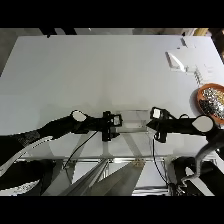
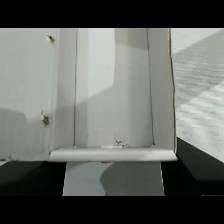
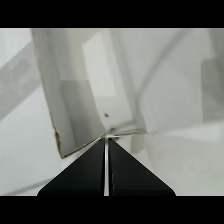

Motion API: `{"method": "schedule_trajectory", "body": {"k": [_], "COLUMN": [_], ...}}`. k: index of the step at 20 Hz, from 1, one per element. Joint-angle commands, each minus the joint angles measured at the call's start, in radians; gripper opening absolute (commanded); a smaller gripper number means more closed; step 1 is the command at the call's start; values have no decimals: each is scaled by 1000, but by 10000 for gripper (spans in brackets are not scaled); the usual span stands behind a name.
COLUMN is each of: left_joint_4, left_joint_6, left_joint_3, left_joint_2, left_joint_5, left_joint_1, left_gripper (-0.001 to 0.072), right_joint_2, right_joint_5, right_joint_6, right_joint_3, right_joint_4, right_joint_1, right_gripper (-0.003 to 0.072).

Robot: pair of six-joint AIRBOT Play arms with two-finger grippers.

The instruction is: Fold the box and place the chain.

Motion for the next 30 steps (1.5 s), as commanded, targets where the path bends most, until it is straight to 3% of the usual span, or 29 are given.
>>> {"method": "schedule_trajectory", "body": {"k": [1,5,11,15,24,30], "left_joint_4": [3,3,3,3,3,3], "left_joint_6": [2,2,2,2,2,2], "left_joint_3": [0,0,0,0,0,0], "left_joint_2": [0,0,0,0,0,0], "left_joint_5": [0,0,0,0,0,0], "left_joint_1": [0,0,0,0,0,0], "left_gripper": [314,314,314,314,314,314], "right_joint_2": [132,162,111,38,-92,-264], "right_joint_5": [70,207,211,192,159,149], "right_joint_6": [301,496,605,750,753,743], "right_joint_3": [29,82,83,83,83,83], "right_joint_4": [-40,-60,-106,-246,-268,-135], "right_joint_1": [-93,-235,-338,-385,-405,-356], "right_gripper": [16,17,17,17,16,16]}}
